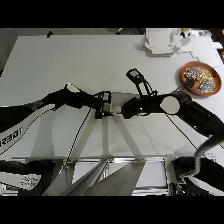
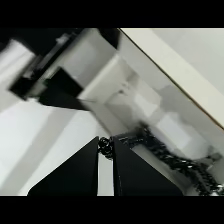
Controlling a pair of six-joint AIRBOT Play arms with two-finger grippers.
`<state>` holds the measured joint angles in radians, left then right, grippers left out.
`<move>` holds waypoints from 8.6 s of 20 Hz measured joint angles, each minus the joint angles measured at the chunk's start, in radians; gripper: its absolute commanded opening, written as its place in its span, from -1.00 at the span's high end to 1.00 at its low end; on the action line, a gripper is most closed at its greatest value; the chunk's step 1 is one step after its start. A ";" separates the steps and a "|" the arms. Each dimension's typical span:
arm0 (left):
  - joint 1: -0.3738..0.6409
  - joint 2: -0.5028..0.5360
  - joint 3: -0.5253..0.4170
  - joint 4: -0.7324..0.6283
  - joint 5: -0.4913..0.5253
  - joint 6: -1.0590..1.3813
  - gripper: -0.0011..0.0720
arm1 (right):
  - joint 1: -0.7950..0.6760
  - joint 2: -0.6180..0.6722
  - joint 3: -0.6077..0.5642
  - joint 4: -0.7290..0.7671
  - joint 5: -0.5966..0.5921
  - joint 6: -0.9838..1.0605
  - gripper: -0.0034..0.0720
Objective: Fold the box and place the chain.
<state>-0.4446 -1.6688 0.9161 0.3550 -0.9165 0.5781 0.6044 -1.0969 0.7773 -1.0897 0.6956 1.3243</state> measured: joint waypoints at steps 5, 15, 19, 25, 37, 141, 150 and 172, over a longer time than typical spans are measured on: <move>0.000 0.000 0.000 0.000 0.000 0.000 0.40 | 0.000 -0.002 -0.040 -0.005 -0.066 -0.018 0.23; 0.000 0.000 0.000 0.000 0.000 0.000 0.40 | -0.131 0.136 0.048 -0.172 0.117 0.046 0.50; 0.000 0.000 0.000 0.000 0.000 0.000 0.40 | -0.333 0.121 0.063 -0.322 0.183 0.111 0.50; 0.000 0.000 0.000 0.000 0.000 0.000 0.40 | -0.523 -0.077 0.054 -0.388 0.190 0.147 -0.15; 0.000 0.000 0.000 0.000 0.000 0.000 0.40 | -0.561 -0.266 0.051 -0.400 0.067 0.214 0.13; 0.000 0.000 0.000 0.000 0.000 0.000 0.40 | -0.179 -0.099 -0.191 -0.352 0.014 0.112 0.87; 0.000 0.000 0.000 0.000 0.000 0.000 0.40 | -0.178 0.135 -0.181 -0.394 0.157 0.110 0.87; 0.000 0.000 0.000 0.000 0.000 0.000 0.40 | -0.177 0.354 0.225 -0.006 0.167 -0.053 0.87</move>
<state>-0.4446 -1.6688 0.9161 0.3550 -0.9165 0.5781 0.4274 -0.7425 1.0019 -1.0954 0.8623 1.2716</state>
